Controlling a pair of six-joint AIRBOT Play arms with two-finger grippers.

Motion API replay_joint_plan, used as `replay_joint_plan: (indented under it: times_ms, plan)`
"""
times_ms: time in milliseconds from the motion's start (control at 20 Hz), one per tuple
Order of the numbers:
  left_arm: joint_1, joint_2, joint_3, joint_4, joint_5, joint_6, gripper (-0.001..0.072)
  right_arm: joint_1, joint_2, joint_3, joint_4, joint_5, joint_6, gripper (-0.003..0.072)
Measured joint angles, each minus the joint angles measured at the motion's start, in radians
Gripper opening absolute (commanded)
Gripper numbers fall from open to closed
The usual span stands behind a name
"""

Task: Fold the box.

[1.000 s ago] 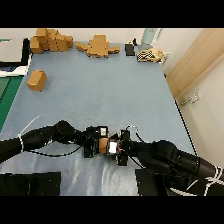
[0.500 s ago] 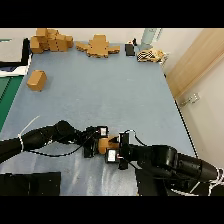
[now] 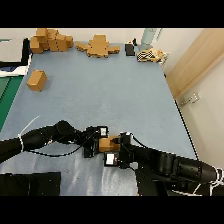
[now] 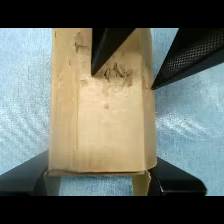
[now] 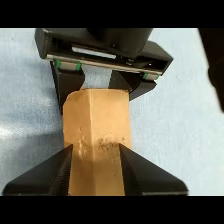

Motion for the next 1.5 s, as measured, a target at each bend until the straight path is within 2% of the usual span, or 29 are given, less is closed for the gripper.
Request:
replay_joint_plan:
  times_ms: [150,250,1500]
  plan:
    - [0.000,0.000,0.000,-0.001,0.000,0.000,0.0474,0.002,-0.021,0.000,-0.019,0.000,0.014,0.0401]
    - [0.000,0.000,0.000,-0.001,0.000,0.000,0.0474,0.002,-0.029,0.000,-0.026,0.001,0.020,0.0350]
    - [0.000,0.000,0.000,-0.002,0.000,0.000,0.0474,0.002,0.066,0.008,-0.042,-0.003,0.025,0.0335]
